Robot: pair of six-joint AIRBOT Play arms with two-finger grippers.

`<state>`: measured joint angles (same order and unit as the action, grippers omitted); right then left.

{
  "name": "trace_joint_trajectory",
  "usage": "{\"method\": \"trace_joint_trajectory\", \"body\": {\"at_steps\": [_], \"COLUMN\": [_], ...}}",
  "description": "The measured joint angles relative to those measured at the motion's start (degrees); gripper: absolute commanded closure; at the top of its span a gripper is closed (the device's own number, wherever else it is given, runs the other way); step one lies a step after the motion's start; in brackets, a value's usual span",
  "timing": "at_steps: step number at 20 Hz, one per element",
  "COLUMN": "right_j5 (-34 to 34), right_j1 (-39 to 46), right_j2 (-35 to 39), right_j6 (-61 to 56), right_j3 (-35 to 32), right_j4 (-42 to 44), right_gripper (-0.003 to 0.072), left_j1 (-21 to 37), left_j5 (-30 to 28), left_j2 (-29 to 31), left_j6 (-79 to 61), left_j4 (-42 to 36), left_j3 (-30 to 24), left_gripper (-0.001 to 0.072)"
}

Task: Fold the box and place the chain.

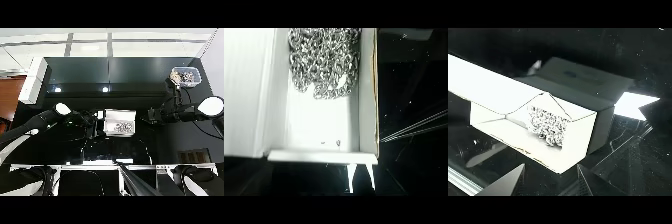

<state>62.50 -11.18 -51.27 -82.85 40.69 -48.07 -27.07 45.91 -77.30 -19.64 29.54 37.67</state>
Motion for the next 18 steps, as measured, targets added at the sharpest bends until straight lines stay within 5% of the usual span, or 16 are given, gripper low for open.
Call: {"method": "trace_joint_trajectory", "body": {"at_steps": [1, 3, 5, 7, 11, 18], "right_j5": [-0.13, -1.62, -5.92, -12.57, -22.69, -20.00], "right_j1": [0.00, -0.04, -0.04, -0.04, -0.17, -4.83], "right_j2": [-0.02, -0.02, 0.00, -0.15, -3.21, -10.97], "right_j6": [0.15, 0.59, 0.90, 1.07, 3.45, 25.86], "right_j3": [0.00, 0.00, 0.00, 0.00, 0.00, 0.57], "right_j4": [0.00, 0.00, 0.00, 0.09, 0.59, 7.21], "right_gripper": [0.0298, 0.0297, 0.0292, 0.0060, 0.0063, 0.0062], "left_j1": [-0.35, -0.85, -1.07, -1.20, -1.31, -1.33], "left_j5": [-0.15, -0.24, -0.37, -0.44, -0.52, -0.57], "left_j2": [0.00, 0.00, 0.00, 0.00, 0.00, 0.00], "left_j6": [-0.13, -0.37, -0.39, -0.42, -0.50, -0.50], "left_j4": [-0.04, -0.15, -0.24, -0.26, -0.28, -0.31], "left_j3": [0.00, 0.00, 0.00, 0.00, 0.00, 0.00], "left_gripper": [0.0044, 0.0398, 0.0416, 0.0416, 0.0416, 0.0415]}}
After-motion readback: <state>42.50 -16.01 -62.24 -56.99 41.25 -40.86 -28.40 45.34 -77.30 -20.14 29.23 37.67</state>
